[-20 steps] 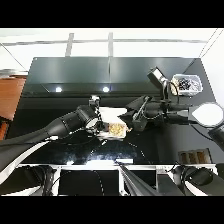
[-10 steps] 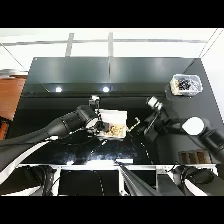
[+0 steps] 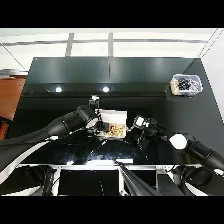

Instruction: Fold the box and place the chain.

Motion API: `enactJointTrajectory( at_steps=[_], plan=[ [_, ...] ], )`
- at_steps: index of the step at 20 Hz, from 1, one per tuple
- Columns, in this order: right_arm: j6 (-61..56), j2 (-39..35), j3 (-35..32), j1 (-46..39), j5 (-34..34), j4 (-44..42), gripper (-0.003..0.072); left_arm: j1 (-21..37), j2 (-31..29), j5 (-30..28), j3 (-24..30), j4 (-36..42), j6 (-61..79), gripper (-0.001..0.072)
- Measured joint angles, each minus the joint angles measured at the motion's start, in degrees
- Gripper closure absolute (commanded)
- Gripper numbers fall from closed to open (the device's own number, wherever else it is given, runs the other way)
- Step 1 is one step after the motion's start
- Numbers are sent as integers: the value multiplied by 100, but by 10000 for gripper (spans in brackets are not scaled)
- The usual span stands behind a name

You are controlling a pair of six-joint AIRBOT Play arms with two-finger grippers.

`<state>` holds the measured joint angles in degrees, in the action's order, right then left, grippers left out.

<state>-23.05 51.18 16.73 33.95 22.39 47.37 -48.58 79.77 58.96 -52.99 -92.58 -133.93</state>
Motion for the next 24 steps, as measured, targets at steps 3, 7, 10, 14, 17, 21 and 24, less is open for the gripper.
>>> enactJointTrajectory(
  at_steps=[3,7,10,14,17,21,24],
  plan=[
    [59,107,-2,118,-160,-42,134,0,0,0,0,0,0,678],
    [87,374,155,166,-245,-72,135,0,0,0,0,0,0,679],
    [98,636,323,179,-146,-83,135,0,0,0,0,0,0,678],
    [122,850,426,249,-24,-83,136,0,0,0,0,0,0,678],
    [144,946,452,376,-92,-105,323,0,0,0,0,0,-2,678],
    [153,1038,463,450,-192,-111,564,0,0,0,0,0,-2,678],
    [114,1062,463,459,-284,-98,662,0,0,2,0,0,0,679]
  ],
)
